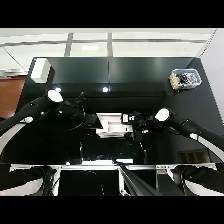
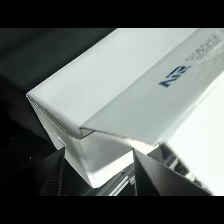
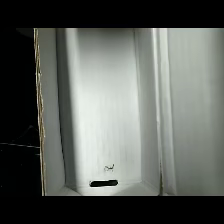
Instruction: Fold the box and place the chain.
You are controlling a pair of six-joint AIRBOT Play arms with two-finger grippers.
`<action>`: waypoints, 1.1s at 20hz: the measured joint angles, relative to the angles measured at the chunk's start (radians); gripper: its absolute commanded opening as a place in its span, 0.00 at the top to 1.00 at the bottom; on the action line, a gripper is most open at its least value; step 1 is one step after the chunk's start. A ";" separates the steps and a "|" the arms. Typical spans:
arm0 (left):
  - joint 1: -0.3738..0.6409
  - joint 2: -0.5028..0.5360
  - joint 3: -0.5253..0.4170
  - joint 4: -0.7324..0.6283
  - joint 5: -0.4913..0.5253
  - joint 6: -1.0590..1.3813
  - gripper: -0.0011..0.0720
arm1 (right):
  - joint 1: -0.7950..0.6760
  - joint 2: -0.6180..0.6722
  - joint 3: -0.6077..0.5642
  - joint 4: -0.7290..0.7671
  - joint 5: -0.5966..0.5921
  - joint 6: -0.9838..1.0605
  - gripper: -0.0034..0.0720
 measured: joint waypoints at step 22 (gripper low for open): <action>-0.280 -0.003 0.092 0.462 0.160 -0.596 0.51 | 0.000 0.000 0.000 0.000 0.000 0.000 0.73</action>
